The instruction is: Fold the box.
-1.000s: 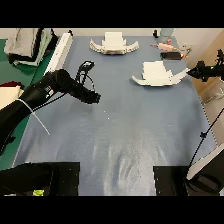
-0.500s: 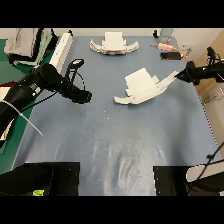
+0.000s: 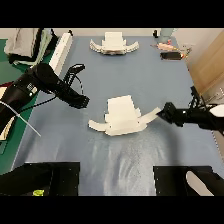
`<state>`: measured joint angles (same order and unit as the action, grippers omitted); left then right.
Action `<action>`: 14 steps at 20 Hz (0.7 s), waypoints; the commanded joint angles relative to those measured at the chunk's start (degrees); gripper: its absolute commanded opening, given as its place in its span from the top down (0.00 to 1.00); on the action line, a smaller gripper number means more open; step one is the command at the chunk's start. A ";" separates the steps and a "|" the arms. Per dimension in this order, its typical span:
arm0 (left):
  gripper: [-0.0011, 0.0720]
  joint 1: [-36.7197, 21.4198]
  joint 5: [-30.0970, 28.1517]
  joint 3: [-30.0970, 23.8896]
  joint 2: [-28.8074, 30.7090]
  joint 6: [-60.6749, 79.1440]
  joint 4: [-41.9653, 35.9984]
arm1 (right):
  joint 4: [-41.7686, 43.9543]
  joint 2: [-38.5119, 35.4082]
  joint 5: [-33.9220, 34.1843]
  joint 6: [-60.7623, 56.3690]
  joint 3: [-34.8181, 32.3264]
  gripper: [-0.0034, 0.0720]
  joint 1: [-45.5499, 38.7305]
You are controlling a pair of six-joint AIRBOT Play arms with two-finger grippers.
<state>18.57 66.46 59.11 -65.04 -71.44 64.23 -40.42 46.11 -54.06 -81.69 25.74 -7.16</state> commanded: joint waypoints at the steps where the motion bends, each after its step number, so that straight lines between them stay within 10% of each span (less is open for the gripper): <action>1: 0.96 -0.09 0.66 -0.02 0.02 1.03 -0.44 | -3.85 -7.10 1.77 -7.06 -7.85 0.95 3.52; 2: 0.96 -0.09 0.66 -0.02 0.02 1.03 -0.44 | -4.09 -7.06 1.31 -7.06 -7.89 0.93 3.72; 4: 0.96 -0.09 1.33 -0.02 0.02 1.01 -0.46 | -5.51 -6.64 0.79 -7.06 -7.43 0.49 3.65; 14: 0.96 -0.07 2.29 -0.02 0.02 0.96 -0.46 | -13.33 22.60 -22.49 4.79 16.06 0.49 -1.29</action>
<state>18.50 68.60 59.11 -65.04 -70.52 63.77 -52.77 59.92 -68.27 -81.62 35.79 -7.84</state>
